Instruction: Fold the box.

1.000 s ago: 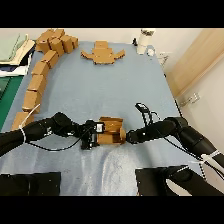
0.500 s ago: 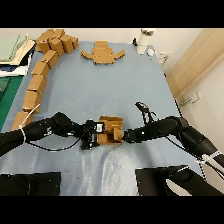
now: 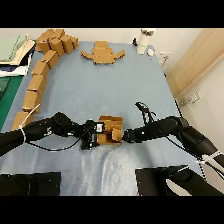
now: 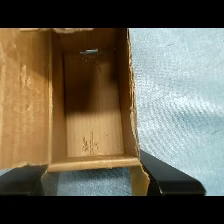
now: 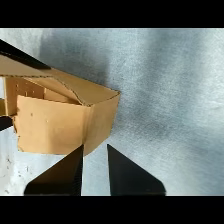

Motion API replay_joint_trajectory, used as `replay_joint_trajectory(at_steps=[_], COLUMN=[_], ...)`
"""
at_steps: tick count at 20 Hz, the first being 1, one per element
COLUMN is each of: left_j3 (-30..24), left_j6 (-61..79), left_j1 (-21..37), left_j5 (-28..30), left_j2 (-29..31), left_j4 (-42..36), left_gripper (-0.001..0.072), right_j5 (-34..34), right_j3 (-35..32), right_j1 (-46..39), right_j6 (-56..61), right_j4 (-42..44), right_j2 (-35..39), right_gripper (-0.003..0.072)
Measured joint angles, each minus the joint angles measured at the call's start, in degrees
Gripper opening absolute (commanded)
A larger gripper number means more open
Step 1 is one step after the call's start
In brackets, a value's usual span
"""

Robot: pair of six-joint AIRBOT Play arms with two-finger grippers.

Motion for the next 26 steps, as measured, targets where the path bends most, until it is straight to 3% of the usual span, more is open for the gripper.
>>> replay_joint_trajectory(at_steps=[4,6,15,22,26], left_j3=[0.0,0.0,0.0,0.0,0.0], left_j6=[0.0,0.0,0.0,0.0,0.0], left_j1=[0.0,0.0,0.0,0.0,0.0], left_j5=[0.02,0.02,0.02,0.02,0.02], left_j2=[0.0,0.0,0.0,0.0,0.0], left_j4=[0.02,0.02,0.0,0.0,0.0], left_gripper=[0.0455,0.0455,0.0455,0.0456,0.0455], right_j5=[-0.11,-0.26,0.83,-1.4,-5.01], right_j3=[1.05,1.46,2.97,10.25,16.22], right_j1=[0.02,0.04,3.74,15.13,19.54], right_j6=[1.79,2.43,5.68,25.86,33.88], right_j4=[-0.92,-1.2,-2.64,-19.74,-26.69], right_j2=[0.11,0.09,-4.37,-13.11,-18.99], right_gripper=[0.0246,0.0348,0.0372,0.0372,0.0421])
